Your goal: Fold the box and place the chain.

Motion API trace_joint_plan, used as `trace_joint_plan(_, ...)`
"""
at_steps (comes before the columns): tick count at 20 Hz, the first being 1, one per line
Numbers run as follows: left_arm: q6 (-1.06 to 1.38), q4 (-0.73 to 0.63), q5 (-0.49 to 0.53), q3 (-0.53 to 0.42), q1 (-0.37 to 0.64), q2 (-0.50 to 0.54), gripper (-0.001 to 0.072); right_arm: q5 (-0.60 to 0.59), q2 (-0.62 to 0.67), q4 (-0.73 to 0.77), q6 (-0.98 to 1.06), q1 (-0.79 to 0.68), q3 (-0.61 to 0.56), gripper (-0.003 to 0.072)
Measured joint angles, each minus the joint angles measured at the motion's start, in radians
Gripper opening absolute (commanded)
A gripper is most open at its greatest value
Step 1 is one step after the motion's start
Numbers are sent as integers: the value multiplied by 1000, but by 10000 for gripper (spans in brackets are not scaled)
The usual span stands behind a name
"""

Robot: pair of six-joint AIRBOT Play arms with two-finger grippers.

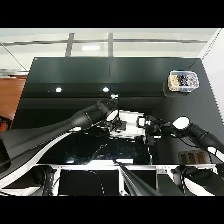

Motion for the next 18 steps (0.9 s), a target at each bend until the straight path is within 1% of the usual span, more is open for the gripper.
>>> trace_joint_plan(4, -10, 27, -26, 3, 0, -2, 458, 0, 0, 0, 1, 0, 0, 98)
trace_joint_plan(7, -23, 35, -49, 22, 0, -21, 450, -1, 0, 0, 1, 0, 0, 98)
trace_joint_plan(8, -24, 36, -52, 32, 0, -31, 392, -1, 0, 0, 1, 0, 0, 98)
trace_joint_plan(9, -27, 37, -58, 44, 0, -38, 305, -1, 0, 0, 2, 0, 0, 98)
trace_joint_plan(10, -27, 38, -69, 55, 0, -45, 274, -1, 0, 0, 2, 0, 0, 98)
trace_joint_plan(11, -27, 39, -80, 63, 0, -50, 272, -1, 0, 0, 2, 0, 0, 98)
trace_joint_plan(12, -27, 41, -80, 70, 0, -53, 169, -1, 0, 0, 2, 0, 0, 98)
trace_joint_plan(13, -29, 42, -80, 74, -1, -56, 50, -1, 0, 0, 2, 0, 0, 98)
trace_joint_plan(14, -39, 44, -88, 78, -1, -58, 30, 0, 0, 2, 6, 0, 0, 98)
trace_joint_plan(18, -31, 45, -91, 84, -1, -63, 30, -1, 0, 2, 4, 0, 0, 98)
